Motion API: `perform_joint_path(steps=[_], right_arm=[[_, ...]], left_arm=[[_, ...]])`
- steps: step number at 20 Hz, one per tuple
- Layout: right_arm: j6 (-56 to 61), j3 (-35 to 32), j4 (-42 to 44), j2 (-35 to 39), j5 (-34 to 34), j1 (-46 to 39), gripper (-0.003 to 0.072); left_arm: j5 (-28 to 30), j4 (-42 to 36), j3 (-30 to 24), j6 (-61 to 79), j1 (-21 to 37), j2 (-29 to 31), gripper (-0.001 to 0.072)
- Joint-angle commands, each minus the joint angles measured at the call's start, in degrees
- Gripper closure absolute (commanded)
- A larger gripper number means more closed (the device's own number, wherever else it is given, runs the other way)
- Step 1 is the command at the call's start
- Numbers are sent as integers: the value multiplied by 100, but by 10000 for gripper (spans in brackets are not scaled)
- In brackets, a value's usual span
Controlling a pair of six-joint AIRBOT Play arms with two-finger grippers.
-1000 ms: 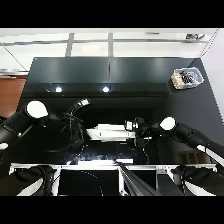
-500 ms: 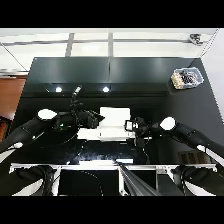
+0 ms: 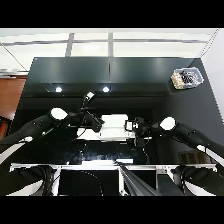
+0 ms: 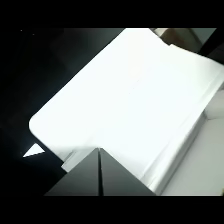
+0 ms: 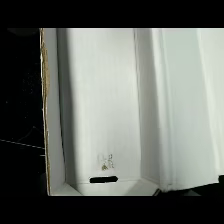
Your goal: Fold the box and place the chain.
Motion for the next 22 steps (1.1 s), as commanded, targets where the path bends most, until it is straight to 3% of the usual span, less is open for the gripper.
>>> perform_joint_path(steps=[1,4,6,7,9,10,11,16,22], right_arm=[[11,2,4,-4,0,4,209],[11,2,4,-4,0,4,210],[11,2,4,-4,0,7,210],[11,2,4,-4,0,7,210],[11,2,4,-4,0,7,210],[9,2,4,-4,2,4,210],[9,2,2,-4,2,7,210],[11,2,2,-4,2,4,210],[9,2,2,-4,2,7,210]], left_arm=[[-63,859,334,-271,138,173,687],[-455,1156,389,-273,595,708,686],[-1331,1346,385,-59,994,1139,679],[-1729,1362,365,306,1204,1379,597],[-2052,1427,271,612,1484,1770,336],[-2079,1543,192,787,1499,1869,114],[-2131,1709,109,981,1469,1919,-7],[-2135,1945,-284,2531,1043,1812,-4],[-984,1749,-616,3027,452,1410,-3]])
